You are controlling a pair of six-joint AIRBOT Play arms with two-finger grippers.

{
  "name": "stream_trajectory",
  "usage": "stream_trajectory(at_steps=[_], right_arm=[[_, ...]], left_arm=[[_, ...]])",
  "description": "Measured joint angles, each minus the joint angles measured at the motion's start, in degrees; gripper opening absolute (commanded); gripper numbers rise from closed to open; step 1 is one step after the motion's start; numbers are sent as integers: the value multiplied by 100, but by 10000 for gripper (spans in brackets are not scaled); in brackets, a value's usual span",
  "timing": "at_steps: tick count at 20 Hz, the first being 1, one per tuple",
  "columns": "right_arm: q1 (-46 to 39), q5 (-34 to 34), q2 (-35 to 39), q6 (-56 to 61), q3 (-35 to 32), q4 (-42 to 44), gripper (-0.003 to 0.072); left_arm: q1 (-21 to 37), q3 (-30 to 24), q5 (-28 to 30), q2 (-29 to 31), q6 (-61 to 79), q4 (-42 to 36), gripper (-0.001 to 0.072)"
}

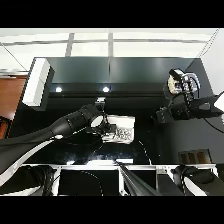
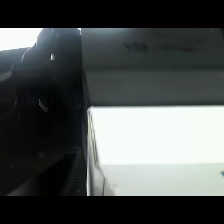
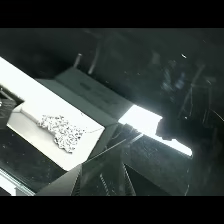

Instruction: Fold the box and place the chain.

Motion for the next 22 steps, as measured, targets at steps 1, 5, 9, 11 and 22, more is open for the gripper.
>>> stream_trajectory(at_steps=[1, 5, 9, 11, 22], right_arm=[[-11, 22, 7, 0, 4, 0, 325], [-35, 68, 20, -2, 4, -24, 325], [-39, 81, 22, -2, 4, -31, 325], [-39, 83, 22, -2, 4, -31, 324], [-39, 35, 22, 160, 4, -31, 325]], left_arm=[[2, 20, 7, 39, -13, -26, 422], [76, 212, -186, 391, 455, -177, 432], [455, 273, -962, 1108, 1436, -13, 432], [813, 76, -1292, 1541, 1836, 144, 432], [3106, -2153, -601, 2553, 8826, -3939, 720]])
